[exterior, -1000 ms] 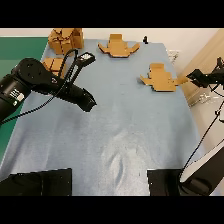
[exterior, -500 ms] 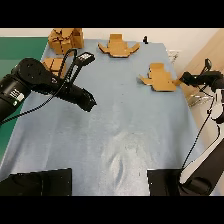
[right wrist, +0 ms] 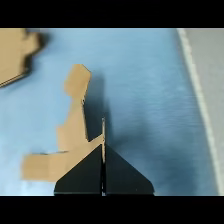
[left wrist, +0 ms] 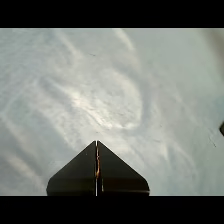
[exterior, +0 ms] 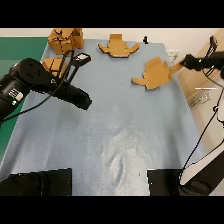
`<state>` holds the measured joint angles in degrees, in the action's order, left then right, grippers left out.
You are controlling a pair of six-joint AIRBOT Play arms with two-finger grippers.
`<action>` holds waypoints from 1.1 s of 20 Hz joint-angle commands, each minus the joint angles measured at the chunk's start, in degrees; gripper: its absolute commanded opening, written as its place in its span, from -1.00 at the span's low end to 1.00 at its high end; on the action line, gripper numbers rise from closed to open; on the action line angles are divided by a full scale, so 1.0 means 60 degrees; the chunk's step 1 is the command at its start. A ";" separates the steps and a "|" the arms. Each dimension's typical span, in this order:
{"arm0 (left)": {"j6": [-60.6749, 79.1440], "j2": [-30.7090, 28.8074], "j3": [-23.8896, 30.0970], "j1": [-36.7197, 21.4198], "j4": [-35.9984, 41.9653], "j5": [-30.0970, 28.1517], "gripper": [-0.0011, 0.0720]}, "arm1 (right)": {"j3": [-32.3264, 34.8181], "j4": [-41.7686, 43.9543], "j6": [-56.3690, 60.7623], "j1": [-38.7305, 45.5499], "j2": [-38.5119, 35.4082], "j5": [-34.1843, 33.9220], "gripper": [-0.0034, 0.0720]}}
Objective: Fold the box.
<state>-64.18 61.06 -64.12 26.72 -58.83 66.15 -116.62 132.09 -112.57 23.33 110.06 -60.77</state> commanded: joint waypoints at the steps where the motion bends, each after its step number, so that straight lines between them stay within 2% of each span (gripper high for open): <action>1: 0.0109 -0.0131 -0.0004 -0.0761 -0.0066 -0.0557 -0.92 | 0.0266 0.0470 0.0780 -0.0718 -0.1905 -0.2193 -0.91; 3: 0.0703 -0.0259 0.0000 -0.1617 0.0678 -0.0692 -0.92 | 0.0787 0.0499 0.0929 -0.1632 -0.3155 -0.2004 -0.91; 6: 0.1985 -0.0317 0.0033 -0.3093 0.2594 -0.0412 -0.92 | 0.2248 0.0499 0.1534 -0.3177 -0.4892 -0.0579 -0.91; 9: 0.3122 -0.0317 0.0346 -0.4532 0.4193 0.0109 -0.91 | 0.5206 0.0470 0.1829 -0.4605 -0.6546 0.1851 -0.91; 10: 0.3384 -0.0317 0.0514 -0.4903 0.4401 0.0357 -0.75 | 0.6349 0.0495 0.1949 -0.5020 -0.7078 0.2900 -0.91; 11: 0.3410 -0.0313 0.0736 -0.5213 0.4455 0.0470 -0.06 | 0.7581 0.0488 0.2022 -0.5501 -0.7617 0.3956 -0.91; 12: 0.3439 -0.0310 0.0973 -0.5450 0.4455 0.0492 0.19 | 0.8706 0.0492 0.2124 -0.5931 -0.8018 0.4772 -0.91; 15: 0.4419 -0.0284 0.1891 -0.5635 0.4881 0.0477 0.19 | 1.1854 0.0492 0.2208 -0.7464 -0.8790 0.7420 -0.91; 18: 0.4907 0.0135 0.2554 -0.5555 0.5464 0.0481 0.19 | 1.3559 0.0484 0.2200 -0.8765 -0.8725 0.9497 -0.91; 22: 0.5628 0.1435 0.2674 -0.5118 0.5679 0.0455 0.19 | 1.4498 0.0437 0.2200 -0.9304 -0.8593 0.9898 -0.91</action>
